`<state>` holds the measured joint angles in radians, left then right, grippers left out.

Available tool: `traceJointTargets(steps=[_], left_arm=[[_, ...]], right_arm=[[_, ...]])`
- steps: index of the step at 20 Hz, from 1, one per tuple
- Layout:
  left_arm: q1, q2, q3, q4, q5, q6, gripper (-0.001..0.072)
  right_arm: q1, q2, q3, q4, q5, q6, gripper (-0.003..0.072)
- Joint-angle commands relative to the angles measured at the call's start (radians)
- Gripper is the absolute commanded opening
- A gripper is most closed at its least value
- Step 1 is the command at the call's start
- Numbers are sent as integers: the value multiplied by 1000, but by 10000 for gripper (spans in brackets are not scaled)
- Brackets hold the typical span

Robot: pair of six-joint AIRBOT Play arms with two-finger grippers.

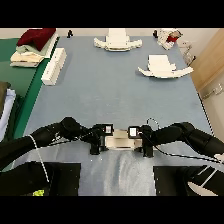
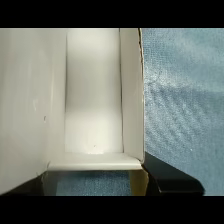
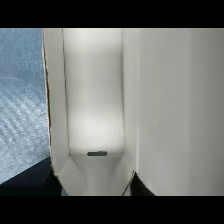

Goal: Fold the box.

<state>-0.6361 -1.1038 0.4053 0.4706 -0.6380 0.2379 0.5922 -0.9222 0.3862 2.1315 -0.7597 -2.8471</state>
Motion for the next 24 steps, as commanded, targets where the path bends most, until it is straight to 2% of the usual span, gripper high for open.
traceJointTargets(steps=[1, 12, 13, 14, 15, 19, 24], left_arm=[[0, 0, 0, 0, 0, 0, 446], [0, 0, 0, 0, 0, 0, 446], [0, 0, 0, 0, 0, 0, 446], [0, 0, 0, 0, 0, 0, 446], [0, 0, 0, 0, 0, 0, 446], [0, 0, 0, 0, 0, 0, 446], [0, 0, 0, 0, 0, 0, 446]], right_arm=[[0, 1, 1, 0, 0, 0, 516], [0, 1, 1, -16, -5, 8, 518], [0, 3, 1, -25, -9, 48, 570], [0, 10, 1, -40, -11, 104, 672], [0, 19, 3, -65, -13, 151, 718], [0, 88, 3, -190, -37, 303, 718], [0, 216, 3, -339, -154, 555, 718]])
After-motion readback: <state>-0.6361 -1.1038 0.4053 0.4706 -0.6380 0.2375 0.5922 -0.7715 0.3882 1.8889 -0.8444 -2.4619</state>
